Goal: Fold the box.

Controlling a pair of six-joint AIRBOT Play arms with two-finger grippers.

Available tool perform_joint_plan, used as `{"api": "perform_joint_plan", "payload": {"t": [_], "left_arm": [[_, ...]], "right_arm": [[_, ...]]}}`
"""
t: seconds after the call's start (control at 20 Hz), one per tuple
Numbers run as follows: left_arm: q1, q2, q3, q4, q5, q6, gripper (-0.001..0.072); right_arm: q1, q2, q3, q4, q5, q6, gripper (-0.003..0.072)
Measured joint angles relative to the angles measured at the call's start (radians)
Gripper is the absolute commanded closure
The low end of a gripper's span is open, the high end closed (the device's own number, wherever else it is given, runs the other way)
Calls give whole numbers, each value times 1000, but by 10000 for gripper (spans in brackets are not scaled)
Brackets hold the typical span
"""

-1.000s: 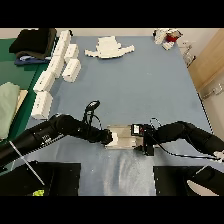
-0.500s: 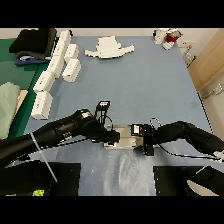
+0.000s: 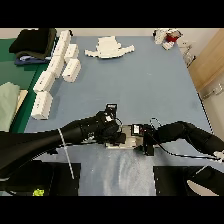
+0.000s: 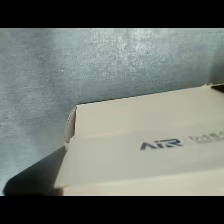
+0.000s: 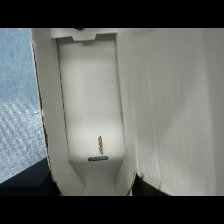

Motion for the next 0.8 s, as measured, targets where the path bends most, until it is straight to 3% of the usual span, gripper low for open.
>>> {"api": "perform_joint_plan", "payload": {"t": [0.25, 0.3, 0.35, 0.8], "left_arm": [[-5, -53, 37, 27, -24, -31, 369], [-5, -58, 39, 34, -29, -42, 479], [-6, -60, 42, 42, -44, -53, 697], [-5, -68, 48, 58, -68, -94, 689]], "right_arm": [[0, 0, 0, 0, 0, 0, 173], [0, 0, 0, 0, 0, 0, 173], [0, 0, 0, 0, 0, 0, 174], [0, 0, 0, 0, 0, 0, 173]]}}
